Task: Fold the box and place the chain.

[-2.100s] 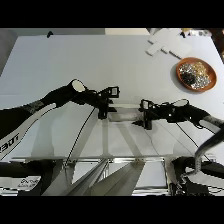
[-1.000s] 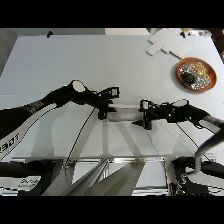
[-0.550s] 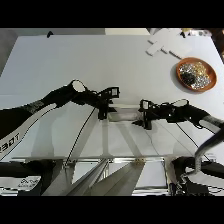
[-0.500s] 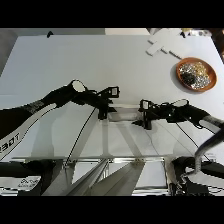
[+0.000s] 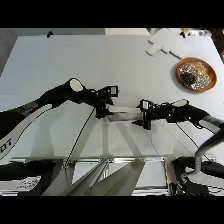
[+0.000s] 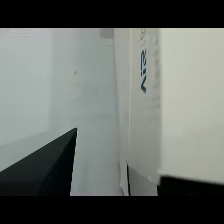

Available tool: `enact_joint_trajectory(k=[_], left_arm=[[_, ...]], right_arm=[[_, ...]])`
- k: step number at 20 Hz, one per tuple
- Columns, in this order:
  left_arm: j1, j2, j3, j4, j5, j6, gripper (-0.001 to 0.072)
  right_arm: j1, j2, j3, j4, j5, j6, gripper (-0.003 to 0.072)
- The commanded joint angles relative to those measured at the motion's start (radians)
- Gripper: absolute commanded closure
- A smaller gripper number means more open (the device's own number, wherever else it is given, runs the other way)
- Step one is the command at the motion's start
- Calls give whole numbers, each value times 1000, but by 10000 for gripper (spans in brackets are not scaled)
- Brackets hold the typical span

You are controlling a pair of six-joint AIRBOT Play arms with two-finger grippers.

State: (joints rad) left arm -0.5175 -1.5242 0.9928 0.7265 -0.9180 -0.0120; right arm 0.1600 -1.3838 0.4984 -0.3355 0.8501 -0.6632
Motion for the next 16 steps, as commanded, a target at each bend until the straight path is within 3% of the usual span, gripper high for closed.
enact_joint_trajectory(k=[1, 4, 6, 7, 13, 16], left_arm=[[1, 99, 1, 172, -8, -154, 207], [0, 194, 1, 332, -45, -301, 258], [-2, 256, 1, 339, -101, -329, 579], [-8, 280, 1, 323, -129, -330, 701], [-135, 284, 0, 254, -196, -333, 707], [-198, 227, 0, 184, -79, -333, 707]], right_arm=[[0, 0, 0, 0, 2, 0, 230], [0, 0, 0, 0, 2, 0, 230], [0, 0, 0, 0, 2, 0, 230], [0, 0, 0, 0, 2, 0, 230], [0, 0, 0, 0, 2, 0, 230], [0, 0, 0, 0, 2, 0, 230]])
